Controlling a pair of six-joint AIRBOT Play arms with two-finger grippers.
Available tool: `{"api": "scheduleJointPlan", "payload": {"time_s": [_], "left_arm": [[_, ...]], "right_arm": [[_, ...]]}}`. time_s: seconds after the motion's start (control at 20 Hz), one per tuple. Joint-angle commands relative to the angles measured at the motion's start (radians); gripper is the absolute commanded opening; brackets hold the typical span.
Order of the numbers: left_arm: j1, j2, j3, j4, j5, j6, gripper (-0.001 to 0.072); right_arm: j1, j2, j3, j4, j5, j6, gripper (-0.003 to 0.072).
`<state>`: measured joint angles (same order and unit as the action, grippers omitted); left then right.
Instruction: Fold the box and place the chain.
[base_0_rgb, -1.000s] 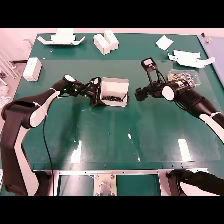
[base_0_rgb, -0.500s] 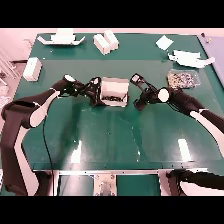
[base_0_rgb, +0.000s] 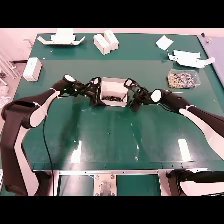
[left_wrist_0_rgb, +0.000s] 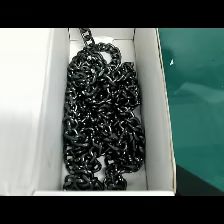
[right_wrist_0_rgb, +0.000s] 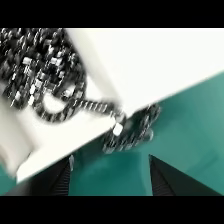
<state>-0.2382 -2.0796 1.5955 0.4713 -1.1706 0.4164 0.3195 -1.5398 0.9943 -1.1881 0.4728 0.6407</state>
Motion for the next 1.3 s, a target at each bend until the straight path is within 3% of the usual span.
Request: {"api": "scheduleJointPlan", "payload": {"time_s": [0.0, 0.05, 0.15, 0.2, 0.4, 0.9, 1.25], "left_arm": [[0.001, 0.001, 0.001, 0.0, 0.001, 0.001, 0.0396], [0.001, 0.001, 0.001, 0.0, 0.001, 0.001, 0.0396], [0.001, 0.001, 0.001, 0.0, 0.002, 0.001, 0.0396], [0.001, 0.001, 0.001, 0.0, 0.002, 0.001, 0.0396], [0.001, 0.001, 0.001, 0.0, 0.002, 0.001, 0.0396], [0.001, 0.001, 0.001, 0.0, 0.003, 0.001, 0.0397], [0.001, 0.001, 0.001, 0.0, 0.002, 0.001, 0.0397]], "right_arm": [[0.012, -0.054, 0.034, 0.016, -0.029, -0.033, 0.0472], [0.014, -0.064, 0.04, 0.018, -0.029, -0.033, 0.0413], [0.013, -0.071, 0.04, 0.017, -0.028, -0.04, 0.0083], [0.005, -0.068, 0.041, 0.018, -0.028, -0.039, 0.0018], [-0.024, 0.015, 0.041, 0.017, -0.027, -0.008, 0.0016], [0.044, 0.455, 0.041, 0.018, 0.026, 0.132, 0.0016], [0.143, 0.494, 0.051, 0.019, 0.025, 0.172, 0.0016]]}}
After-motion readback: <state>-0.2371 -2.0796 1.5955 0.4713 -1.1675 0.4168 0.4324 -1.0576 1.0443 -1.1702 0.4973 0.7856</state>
